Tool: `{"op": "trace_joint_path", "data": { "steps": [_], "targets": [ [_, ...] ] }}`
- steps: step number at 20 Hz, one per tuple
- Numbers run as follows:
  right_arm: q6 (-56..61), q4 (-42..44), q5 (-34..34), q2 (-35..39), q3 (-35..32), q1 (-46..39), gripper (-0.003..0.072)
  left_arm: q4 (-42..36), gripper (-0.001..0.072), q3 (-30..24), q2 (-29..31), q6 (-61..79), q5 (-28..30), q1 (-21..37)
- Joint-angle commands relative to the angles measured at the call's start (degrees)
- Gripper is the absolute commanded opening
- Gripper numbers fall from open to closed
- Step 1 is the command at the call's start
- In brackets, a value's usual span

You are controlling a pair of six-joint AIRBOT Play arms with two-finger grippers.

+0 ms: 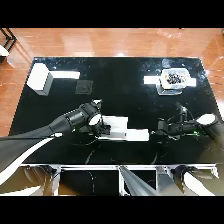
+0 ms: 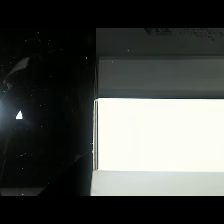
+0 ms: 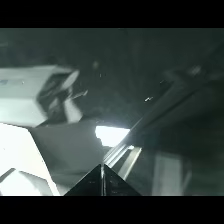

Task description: Fold the box and place the chain.

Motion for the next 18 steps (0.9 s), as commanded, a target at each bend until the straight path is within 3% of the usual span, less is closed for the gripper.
{"op": "trace_joint_path", "data": {
  "steps": [1,4,5,7,8,13,18],
  "targets": [
    [-0.6,8.2,-2.5,-5.8,-0.5,5.5,0.0022,0.0,0.0024,0.0,0.0,0.0,0.0,0.0],
    [-6.0,16.9,-3.7,-9.2,-0.2,11.3,0.0023,0.0,0.0024,0.0,0.0,0.0,0.0,0.0],
    [-7.1,18.8,-4.0,-9.3,0.2,12.7,0.0087,0.0,0.0024,0.0,0.0,0.0,0.0,0.0],
    [-7.1,19.1,-2.8,-9.3,1.9,14.1,0.0595,0.0,0.0024,0.0,0.0,0.0,0.0,0.0],
    [-7.6,19.1,-1.2,-9.3,2.9,14.3,0.0654,0.0,0.0024,0.0,0.0,0.0,0.0,0.0],
    [-8.3,19.0,3.4,-9.3,5.9,14.8,0.0657,0.0,0.0024,0.0,0.0,0.0,0.0,0.0],
    [-6.7,19.6,-0.3,-9.3,7.5,21.5,0.0656,0.0,0.0024,0.0,0.0,0.0,0.0,0.0]
  ]
}}
